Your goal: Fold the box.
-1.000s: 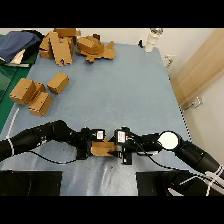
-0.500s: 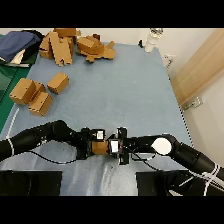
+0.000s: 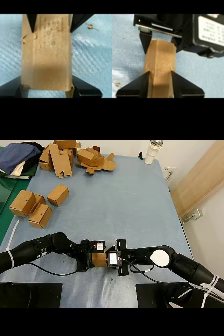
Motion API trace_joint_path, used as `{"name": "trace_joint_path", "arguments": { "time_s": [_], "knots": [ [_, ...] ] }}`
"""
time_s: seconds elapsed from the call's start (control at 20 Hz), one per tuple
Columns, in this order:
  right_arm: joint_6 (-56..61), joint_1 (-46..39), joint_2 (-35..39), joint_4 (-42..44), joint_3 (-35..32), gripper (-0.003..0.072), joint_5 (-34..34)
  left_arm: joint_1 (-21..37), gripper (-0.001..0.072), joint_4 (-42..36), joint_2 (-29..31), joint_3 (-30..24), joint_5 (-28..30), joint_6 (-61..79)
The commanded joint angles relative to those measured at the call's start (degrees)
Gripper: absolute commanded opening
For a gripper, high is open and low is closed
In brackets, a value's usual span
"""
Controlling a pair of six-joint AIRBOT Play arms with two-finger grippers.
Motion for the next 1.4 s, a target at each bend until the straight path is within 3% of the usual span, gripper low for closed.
{"name": "trace_joint_path", "arguments": {
  "time_s": [0.0, 0.2, 0.25, 0.35, 0.4, 0.7, 0.75, 0.8, 1.0, 1.1, 1.15, 1.35],
  "knots": [
    [2.1, 0.0, 0.0, 0.0, 1.2, 0.0348, -0.4, 0.0, 0.0344, 0.1, 0.0, 0.0, -0.1, 0.2],
    [3.7, 0.0, 0.0, -0.1, 1.6, 0.0274, -0.3, 0.0, 0.0344, 0.1, 0.0, 0.0, -0.1, 0.2],
    [4.4, 0.0, 0.0, -0.1, 1.6, 0.0225, -0.3, 0.0, 0.0344, 0.1, 0.0, 0.0, -0.1, 0.2],
    [6.0, 0.0, 0.0, -0.1, 1.6, 0.0211, -0.3, 0.0, 0.0344, 0.1, 0.0, 0.0, -0.1, 0.2],
    [7.0, 0.0, 0.0, 0.0, 1.6, 0.0158, -0.1, 0.0, 0.0344, 0.1, 0.0, 0.0, -0.1, 0.2],
    [7.4, 0.0, -0.1, 0.0, 1.6, 0.0167, 3.3, 0.0, 0.0344, 0.1, 0.0, 0.0, -0.1, 0.2],
    [7.4, 0.0, -0.1, 0.0, 1.6, 0.0284, 3.9, 0.0, 0.0344, 0.1, 0.0, 0.0, -0.1, 0.2],
    [7.4, 0.0, -0.2, -0.1, 1.6, 0.0337, 4.7, 0.0, 0.0344, 0.1, 0.0, 0.0, -0.1, 0.2],
    [7.4, 0.0, -1.1, -0.7, 1.0, 0.033, 5.1, 0.0, 0.0344, 0.1, 0.0, 0.0, -0.1, 0.2],
    [7.4, 0.0, -2.0, -0.9, 1.0, 0.0231, 5.0, 0.0, 0.0344, 0.1, 0.0, 0.0, -0.1, 0.2],
    [7.4, 0.0, -2.3, -1.0, 1.0, 0.022, 4.9, 0.0, 0.0344, 0.1, 0.0, 0.0, -0.1, 0.2],
    [7.4, 0.0, -2.1, -0.9, 1.0, 0.022, 4.8, 0.0, 0.0344, 0.1, 0.0, 0.0, -0.1, 0.2]
  ]
}}
